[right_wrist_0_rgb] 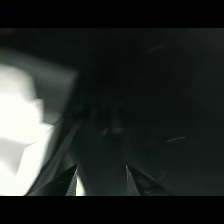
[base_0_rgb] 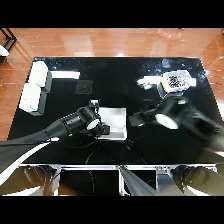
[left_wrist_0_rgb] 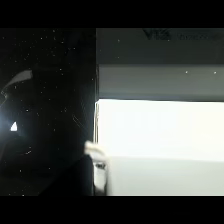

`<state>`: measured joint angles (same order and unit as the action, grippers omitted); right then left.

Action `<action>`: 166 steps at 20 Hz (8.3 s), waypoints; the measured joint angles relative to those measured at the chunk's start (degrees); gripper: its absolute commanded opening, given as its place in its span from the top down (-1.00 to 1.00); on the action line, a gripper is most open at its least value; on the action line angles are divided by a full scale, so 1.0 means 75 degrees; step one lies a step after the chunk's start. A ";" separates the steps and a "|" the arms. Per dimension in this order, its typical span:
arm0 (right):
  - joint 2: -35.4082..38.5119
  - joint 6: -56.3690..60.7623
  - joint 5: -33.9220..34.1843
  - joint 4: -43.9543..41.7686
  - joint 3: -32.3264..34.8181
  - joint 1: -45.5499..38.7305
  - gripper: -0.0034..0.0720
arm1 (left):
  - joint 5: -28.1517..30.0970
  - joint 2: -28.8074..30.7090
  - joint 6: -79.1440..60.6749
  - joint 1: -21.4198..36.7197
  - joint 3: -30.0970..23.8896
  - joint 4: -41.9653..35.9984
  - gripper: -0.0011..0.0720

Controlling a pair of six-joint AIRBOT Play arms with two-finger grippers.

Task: Fold the box and place the chain.

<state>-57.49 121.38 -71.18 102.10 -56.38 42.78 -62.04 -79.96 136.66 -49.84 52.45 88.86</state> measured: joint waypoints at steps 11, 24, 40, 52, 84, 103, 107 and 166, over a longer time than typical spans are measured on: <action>-0.1285 -0.1434 0.1731 -0.0286 -0.0965 -0.5321 -0.94 | 0.0047 0.0000 0.0006 0.0000 -0.0003 -0.0058 0.92; -0.6097 -0.2218 0.1664 -0.0982 -0.4969 -0.6822 -0.93 | 0.0178 0.0003 0.0012 0.0003 -0.0003 -0.0143 0.92; -0.6805 -0.2253 0.1594 -0.0731 -0.5228 -0.6883 0.86 | 0.0245 0.0000 0.0012 0.0000 -0.0003 -0.0143 0.92; -0.5152 -0.3168 0.0729 -0.1055 -0.5473 -0.6962 0.86 | 0.0245 0.0000 0.0012 0.0000 -0.0003 -0.0143 0.92; 0.0758 -0.4266 -0.0061 -0.5141 -0.1107 -0.1166 0.86 | 0.0230 0.0000 0.0003 0.0000 -0.0003 -0.0143 0.92; -0.1582 -0.4272 0.0303 -0.4704 -0.0935 -0.0291 -0.84 | 0.0239 0.0000 0.0003 0.0000 -0.0003 -0.0143 0.92; -0.0758 -0.4246 -0.0297 -0.3963 -0.0935 -0.1241 -0.84 | 0.0239 0.0003 0.0003 0.0000 -0.0003 -0.0143 0.92; -0.4695 -0.9401 -0.2503 -0.6088 -0.3555 -0.1174 -0.96 | 0.0583 0.5464 -0.7023 0.5094 -0.3684 -0.4602 -0.75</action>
<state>-92.71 50.87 -89.95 56.45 -83.05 33.98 -57.67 -38.98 83.99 -11.64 24.82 54.35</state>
